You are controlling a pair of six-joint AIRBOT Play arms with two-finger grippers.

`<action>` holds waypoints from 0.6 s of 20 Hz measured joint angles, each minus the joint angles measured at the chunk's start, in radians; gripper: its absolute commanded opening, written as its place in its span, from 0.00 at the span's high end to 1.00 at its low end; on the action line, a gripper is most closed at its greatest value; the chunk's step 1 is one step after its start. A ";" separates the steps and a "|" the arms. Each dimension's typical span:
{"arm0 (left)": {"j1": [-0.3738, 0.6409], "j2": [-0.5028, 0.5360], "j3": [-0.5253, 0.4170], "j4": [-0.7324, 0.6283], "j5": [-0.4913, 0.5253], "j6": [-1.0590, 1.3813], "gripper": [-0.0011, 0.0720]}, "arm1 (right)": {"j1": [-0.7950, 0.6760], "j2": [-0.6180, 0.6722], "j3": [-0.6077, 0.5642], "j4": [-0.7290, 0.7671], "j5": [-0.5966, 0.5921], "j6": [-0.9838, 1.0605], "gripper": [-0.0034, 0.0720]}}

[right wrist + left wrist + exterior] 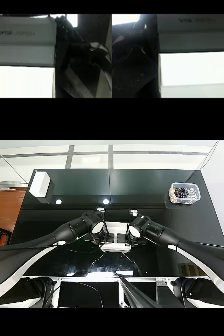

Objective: Fold the box and place the chain.

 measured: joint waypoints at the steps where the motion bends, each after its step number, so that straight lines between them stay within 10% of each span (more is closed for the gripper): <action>1: 0.000 0.000 0.000 0.000 0.000 0.000 0.94 | 0.000 0.001 0.001 -0.001 0.000 0.000 0.79; 2: 0.000 0.000 0.000 0.000 -0.001 0.003 0.94 | 0.000 0.002 0.002 -0.004 0.005 -0.004 0.55; 12: 0.000 0.000 0.000 0.001 -0.004 0.003 0.94 | -0.002 0.130 0.017 -0.051 0.056 -0.079 0.53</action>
